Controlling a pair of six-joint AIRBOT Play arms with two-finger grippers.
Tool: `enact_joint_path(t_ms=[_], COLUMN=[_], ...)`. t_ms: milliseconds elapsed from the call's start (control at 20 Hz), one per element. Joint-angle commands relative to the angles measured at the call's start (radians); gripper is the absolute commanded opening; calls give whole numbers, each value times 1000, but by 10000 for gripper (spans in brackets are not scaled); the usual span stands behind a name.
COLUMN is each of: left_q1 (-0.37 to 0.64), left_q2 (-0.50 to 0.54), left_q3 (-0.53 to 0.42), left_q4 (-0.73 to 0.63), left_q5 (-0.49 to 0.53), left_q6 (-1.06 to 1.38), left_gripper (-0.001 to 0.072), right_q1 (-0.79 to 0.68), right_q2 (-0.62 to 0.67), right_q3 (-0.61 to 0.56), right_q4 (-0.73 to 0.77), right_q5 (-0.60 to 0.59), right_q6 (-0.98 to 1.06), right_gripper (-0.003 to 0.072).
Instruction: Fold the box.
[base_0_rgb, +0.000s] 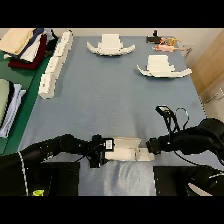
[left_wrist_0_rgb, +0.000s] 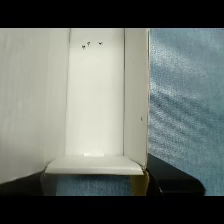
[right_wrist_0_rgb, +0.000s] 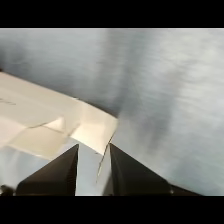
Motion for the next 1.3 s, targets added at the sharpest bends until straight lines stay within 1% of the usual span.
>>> enact_joint_path(t_ms=[0, 250, 300, 350, 450, 550, 700, 950, 1200, 1250], left_q1=[-1, -1, -1, -1, -1, -1, -1, -1, -1, -1], left_q2=[0, 0, 0, 0, 0, 0, 0, 0, 0, 0], left_q3=[0, 0, 0, 0, 0, 0, 0, 0, 0, 0], left_q4=[0, 0, 0, 0, 0, 0, 0, 0, 0, 0], left_q5=[0, 0, 0, 0, 0, 0, 0, 0, 0, 0], left_q6=[0, 0, 0, 0, 0, 0, 0, 0, 0, 0], left_gripper=[531, 531, 531, 531, 531, 532, 532, 531, 532, 531], right_q1=[0, 0, 0, 0, 0, 0, 2, 12, 11, 11], right_q2=[13, -1, -12, -29, -71, -113, -137, -114, -91, -89], right_q3=[6, 2, -11, -28, -69, -106, -148, -134, -62, -41], right_q4=[-188, -216, -235, -248, -232, -167, -42, 134, 154, 153], right_q5=[-117, -117, -117, -116, -104, -51, 58, 137, 128, 125], right_q6=[113, 147, 160, 164, 163, 149, 106, 20, -5, -5], right_gripper=[294, 293, 229, 113, 8, 7, 7, 7, 25, 91])
